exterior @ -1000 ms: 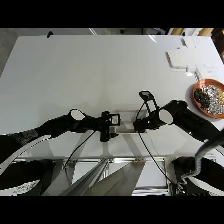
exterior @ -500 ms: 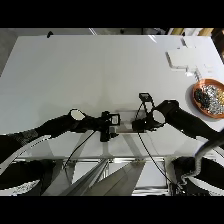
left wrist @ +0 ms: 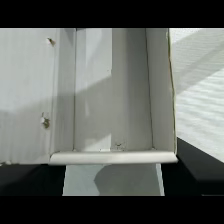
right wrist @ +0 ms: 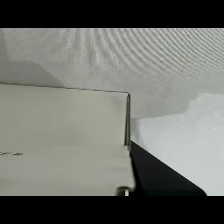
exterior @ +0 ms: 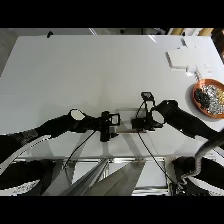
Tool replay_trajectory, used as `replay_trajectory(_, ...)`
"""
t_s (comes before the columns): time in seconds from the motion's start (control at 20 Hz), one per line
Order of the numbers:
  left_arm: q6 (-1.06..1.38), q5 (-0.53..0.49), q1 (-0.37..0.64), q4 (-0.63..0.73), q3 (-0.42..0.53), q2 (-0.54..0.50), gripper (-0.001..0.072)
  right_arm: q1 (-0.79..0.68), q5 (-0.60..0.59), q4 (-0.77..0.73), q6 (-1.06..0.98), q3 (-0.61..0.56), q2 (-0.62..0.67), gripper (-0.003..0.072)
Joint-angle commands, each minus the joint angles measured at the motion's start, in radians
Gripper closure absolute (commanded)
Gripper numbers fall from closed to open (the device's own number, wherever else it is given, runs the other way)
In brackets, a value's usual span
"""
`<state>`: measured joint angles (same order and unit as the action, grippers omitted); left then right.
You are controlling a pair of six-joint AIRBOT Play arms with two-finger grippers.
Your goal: Fold the box and place the chain.
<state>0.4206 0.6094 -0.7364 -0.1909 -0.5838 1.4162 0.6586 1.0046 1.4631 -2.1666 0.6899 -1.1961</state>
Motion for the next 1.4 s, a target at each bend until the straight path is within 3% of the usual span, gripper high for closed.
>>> replay_trajectory(0.0,0.001,0.001,-0.001,0.0,0.0,0.0,0.0364,0.001,-0.006,0.0,-0.006,0.002,-0.001,0.0487)
replay_trajectory(0.6,0.001,0.001,-0.001,0.0,0.0,0.0,0.0364,0.04,0.051,0.045,-0.006,0.002,-0.001,0.0664)
replay_trajectory(0.65,0.001,0.001,-0.001,0.0,0.0,0.0,0.0364,0.04,0.051,0.048,-0.005,0.002,-0.001,0.0661)
replay_trajectory(0.7,0.001,0.001,-0.001,0.0,0.0,0.0,0.0364,0.04,0.05,0.049,-0.001,0.002,-0.001,0.0581)
replay_trajectory(0.75,0.001,0.001,-0.001,0.0,0.0,0.0,0.0364,0.04,0.051,0.054,-0.001,0.002,-0.001,0.0399)
replay_trajectory(0.8,0.002,0.001,-0.001,0.0,0.0,0.0,0.0364,0.04,0.051,0.06,-0.001,0.003,-0.001,0.0379)
replay_trajectory(1.2,0.001,0.001,-0.001,0.0,0.0,0.0,0.0364,0.039,-0.016,0.093,-0.01,0.003,-0.001,0.0401)
replay_trajectory(1.3,0.001,0.0,-0.001,0.0,0.0,0.0,0.0364,0.039,-0.026,0.092,-0.01,0.003,-0.001,0.0485)
replay_trajectory(1.35,0.001,0.0,-0.001,0.0,0.0,0.0,0.0364,0.039,-0.026,0.092,-0.01,0.003,-0.002,0.0485)
